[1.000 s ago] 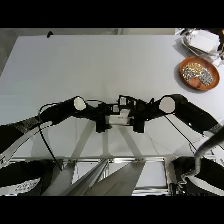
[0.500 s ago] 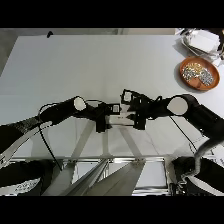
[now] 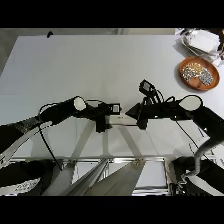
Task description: Fold the box and place the chain.
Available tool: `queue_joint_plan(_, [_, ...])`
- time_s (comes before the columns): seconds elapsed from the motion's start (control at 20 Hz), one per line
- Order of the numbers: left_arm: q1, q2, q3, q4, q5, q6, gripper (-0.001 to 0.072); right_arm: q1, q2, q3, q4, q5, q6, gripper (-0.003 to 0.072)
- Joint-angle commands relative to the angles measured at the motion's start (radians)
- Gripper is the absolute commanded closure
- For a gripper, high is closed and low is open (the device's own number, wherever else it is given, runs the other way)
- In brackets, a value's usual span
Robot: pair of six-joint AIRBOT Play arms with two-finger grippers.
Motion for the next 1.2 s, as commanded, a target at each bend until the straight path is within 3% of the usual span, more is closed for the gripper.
queue_joint_plan(0.0, [0.000, 0.000, 0.000, 0.000, 0.000, 0.000, 0.0498, -0.016, -0.071, -0.064, 0.204, 0.016, -0.154, 0.0670])
queue_joint_plan(0.8, [0.000, 0.000, 0.000, 0.000, 0.000, 0.000, 0.0498, 0.002, -0.259, -0.068, 0.174, 0.040, -0.232, 0.0671])
queue_joint_plan(1.15, [0.000, 0.000, 0.000, 0.000, 0.000, 0.000, 0.0498, 0.002, -0.262, -0.096, 0.142, 0.001, -0.229, 0.0671])
